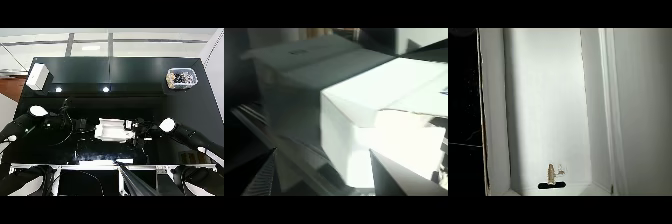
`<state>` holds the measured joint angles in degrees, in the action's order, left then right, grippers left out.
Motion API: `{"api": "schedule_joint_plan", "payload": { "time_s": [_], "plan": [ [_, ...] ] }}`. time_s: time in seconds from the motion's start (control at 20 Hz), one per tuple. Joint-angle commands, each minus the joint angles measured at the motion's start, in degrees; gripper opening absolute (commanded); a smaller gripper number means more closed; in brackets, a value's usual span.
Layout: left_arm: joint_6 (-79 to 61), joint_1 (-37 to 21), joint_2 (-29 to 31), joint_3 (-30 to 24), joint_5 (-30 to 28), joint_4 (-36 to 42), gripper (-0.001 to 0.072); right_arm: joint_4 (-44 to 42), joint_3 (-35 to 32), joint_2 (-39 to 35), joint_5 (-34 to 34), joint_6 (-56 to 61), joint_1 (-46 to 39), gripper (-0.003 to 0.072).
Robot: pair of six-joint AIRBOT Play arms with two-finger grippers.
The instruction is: Fold the box and place the chain.
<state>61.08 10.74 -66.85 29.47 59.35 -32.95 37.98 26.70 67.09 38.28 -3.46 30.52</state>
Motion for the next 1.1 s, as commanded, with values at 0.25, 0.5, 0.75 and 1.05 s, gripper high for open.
{"api": "schedule_joint_plan", "payload": {
  "time_s": [0.25, 0.5, 0.75, 1.05],
  "plan": [
    [11.0, 9.6, 3.1, 0.6, -7.9, -5.0, 0.0679, 0.0, 0.0, 0.0, 0.0, 0.0, 0.0, 0.0542],
    [24.7, 19.5, 3.0, 0.6, -20.1, -12.0, 0.068, 0.0, 0.0, 0.0, 0.0, 0.0, 0.0, 0.0542],
    [27.8, 22.2, 3.0, 1.0, -21.4, -13.0, 0.0679, 0.0, 0.0, 0.0, 0.0, 0.0, 0.0, 0.0542],
    [54.7, 30.5, 3.0, 5.7, -20.5, -37.9, 0.0677, 0.0, 0.0, 0.0, 0.0, 0.0, 0.0, 0.0542]
  ]
}}
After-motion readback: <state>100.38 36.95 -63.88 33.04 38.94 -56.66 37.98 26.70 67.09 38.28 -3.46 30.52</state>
